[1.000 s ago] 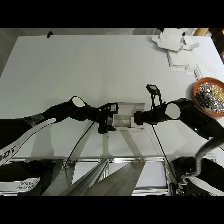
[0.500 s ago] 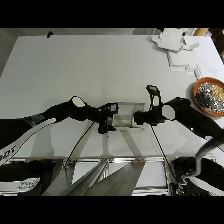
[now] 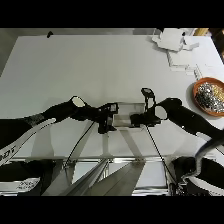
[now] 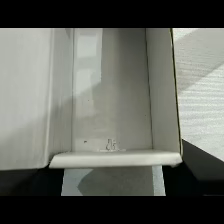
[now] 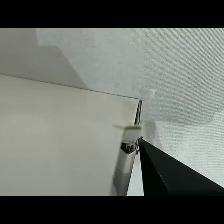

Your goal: Fold the box and place the chain.

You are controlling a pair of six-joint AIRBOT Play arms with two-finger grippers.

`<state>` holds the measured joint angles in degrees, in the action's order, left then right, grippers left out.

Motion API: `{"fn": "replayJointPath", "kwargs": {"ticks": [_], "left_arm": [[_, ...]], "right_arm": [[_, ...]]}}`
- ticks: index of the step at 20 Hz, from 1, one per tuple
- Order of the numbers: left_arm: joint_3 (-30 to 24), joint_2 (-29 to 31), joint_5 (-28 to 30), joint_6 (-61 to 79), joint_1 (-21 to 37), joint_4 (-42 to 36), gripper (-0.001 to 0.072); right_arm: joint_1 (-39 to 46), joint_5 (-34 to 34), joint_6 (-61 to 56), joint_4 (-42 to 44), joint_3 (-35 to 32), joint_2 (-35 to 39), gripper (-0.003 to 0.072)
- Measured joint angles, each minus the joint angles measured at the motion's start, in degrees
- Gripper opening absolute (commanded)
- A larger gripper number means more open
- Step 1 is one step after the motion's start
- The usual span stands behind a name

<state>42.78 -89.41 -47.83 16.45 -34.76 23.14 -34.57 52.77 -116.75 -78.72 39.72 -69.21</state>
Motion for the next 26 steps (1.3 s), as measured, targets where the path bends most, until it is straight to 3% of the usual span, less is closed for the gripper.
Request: {"fn": "replayJointPath", "kwargs": {"ticks": [5,8,11,12,15,17,24,26], "left_arm": [[0.0,0.0,0.0,0.0,0.0,0.0,0.0373],[0.0,0.0,0.0,0.0,0.0,0.0,0.0373],[0.0,0.0,0.0,0.0,0.0,0.0,0.0373],[0.0,0.0,0.0,0.0,0.0,0.0,0.0373],[0.0,0.0,0.0,-0.2,0.0,-0.1,0.0373],[0.0,0.0,0.0,0.1,0.0,0.0,0.0373],[0.0,0.0,0.0,-0.2,0.0,-0.1,0.0373],[0.0,0.0,0.0,-0.2,0.0,-0.1,0.0373]], "right_arm": [[-0.3,-0.7,-0.6,-1.3,0.2,-1.9,0.0326],[-0.4,-0.8,-1.0,-1.7,0.3,-3.2,0.0206],[-0.3,-0.4,-1.2,-2.1,0.5,-3.7,0.003],[-0.3,-0.1,-1.4,-2.2,0.5,-3.8,0.0018],[-0.3,0.1,-1.6,-2.2,0.6,-4.0,0.0041],[-0.3,0.0,-0.8,-2.1,0.7,-4.1,0.0194],[-0.3,2.4,0.9,-2.8,4.3,-4.2,0.0203],[-0.3,2.5,1.0,-2.8,4.9,-4.4,0.0264]]}}
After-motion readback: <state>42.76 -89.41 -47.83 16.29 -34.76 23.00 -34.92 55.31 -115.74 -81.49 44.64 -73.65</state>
